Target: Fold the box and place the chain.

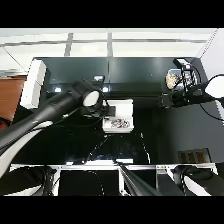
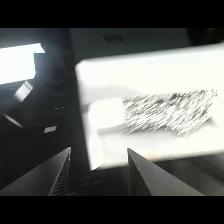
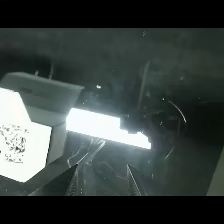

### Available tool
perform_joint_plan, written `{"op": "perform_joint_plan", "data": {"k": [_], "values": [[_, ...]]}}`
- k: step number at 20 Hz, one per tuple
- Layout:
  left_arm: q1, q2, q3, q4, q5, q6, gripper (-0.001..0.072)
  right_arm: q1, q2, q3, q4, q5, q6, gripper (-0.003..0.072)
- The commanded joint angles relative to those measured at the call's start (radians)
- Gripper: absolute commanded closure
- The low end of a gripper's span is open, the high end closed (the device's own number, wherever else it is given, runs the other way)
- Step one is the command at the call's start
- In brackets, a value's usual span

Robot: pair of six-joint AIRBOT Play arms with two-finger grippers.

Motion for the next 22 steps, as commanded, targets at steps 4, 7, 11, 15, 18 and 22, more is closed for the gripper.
{"op": "perform_joint_plan", "data": {"k": [4,7,11,15,18,22], "values": [[0.229,0.295,-0.329,0.193,0.042,0.087,0.0312,0.000,0.001,0.000,-0.011,-0.049,-0.002,0.0328],[0.479,0.286,-0.550,-0.369,0.374,0.622,0.0312,0.000,0.001,0.000,-0.011,-0.051,-0.001,0.0328],[0.571,0.174,-0.647,-0.902,0.297,1.840,0.0298,-0.001,0.001,0.000,-0.011,-0.051,0.002,0.0328],[0.527,0.109,-0.645,-1.012,0.309,2.406,-0.0011,-0.001,0.001,0.000,-0.011,-0.069,0.002,0.0328],[0.478,0.094,-0.645,-1.015,0.369,2.638,-0.0009,0.000,0.001,0.000,-0.006,-0.083,0.005,0.0328],[0.462,0.032,-0.621,-1.107,0.408,2.662,-0.0008,0.000,0.001,0.000,-0.005,-0.083,0.021,0.0328]]}}
